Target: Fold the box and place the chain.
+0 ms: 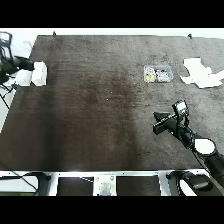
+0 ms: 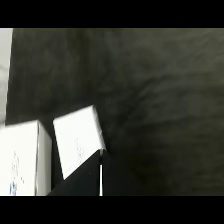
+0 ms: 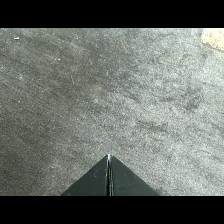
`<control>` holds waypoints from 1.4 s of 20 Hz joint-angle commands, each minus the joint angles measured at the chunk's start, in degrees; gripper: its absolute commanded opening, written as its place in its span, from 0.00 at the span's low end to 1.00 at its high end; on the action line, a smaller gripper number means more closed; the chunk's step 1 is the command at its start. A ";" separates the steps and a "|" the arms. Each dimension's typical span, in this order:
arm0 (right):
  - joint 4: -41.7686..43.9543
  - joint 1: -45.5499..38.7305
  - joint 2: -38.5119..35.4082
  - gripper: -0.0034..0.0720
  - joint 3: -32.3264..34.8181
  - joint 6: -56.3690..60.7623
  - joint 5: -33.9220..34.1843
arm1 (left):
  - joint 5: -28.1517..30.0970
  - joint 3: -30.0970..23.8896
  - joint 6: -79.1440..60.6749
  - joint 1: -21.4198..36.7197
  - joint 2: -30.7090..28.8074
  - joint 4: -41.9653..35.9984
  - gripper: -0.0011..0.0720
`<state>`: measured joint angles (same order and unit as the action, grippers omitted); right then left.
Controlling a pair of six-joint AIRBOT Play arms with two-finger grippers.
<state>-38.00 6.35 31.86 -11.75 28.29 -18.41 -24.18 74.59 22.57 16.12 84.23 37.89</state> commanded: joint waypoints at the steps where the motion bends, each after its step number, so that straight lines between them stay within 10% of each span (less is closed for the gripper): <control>1: 0.00 0.00 -0.04 0.06 0.02 0.00 0.00 | -4.50 -2.60 -0.74 -1.81 -11.93 -1.84 0.03; 14: -0.02 0.00 -0.04 0.06 0.04 0.00 0.00 | 3.74 -53.27 -5.01 -14.40 -66.16 -11.72 0.03; 21: 0.04 0.00 -4.42 0.06 -2.54 0.04 2.23 | 1.95 -62.40 -4.48 -14.40 -70.47 -12.92 0.04; 28: -0.17 -7.82 -33.18 0.06 2.91 2.80 4.48 | -3.56 -62.40 -4.42 -14.40 -70.47 -13.00 0.04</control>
<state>-38.00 2.09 8.82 -11.86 30.20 -14.59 -24.99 12.45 18.13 1.74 13.93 25.04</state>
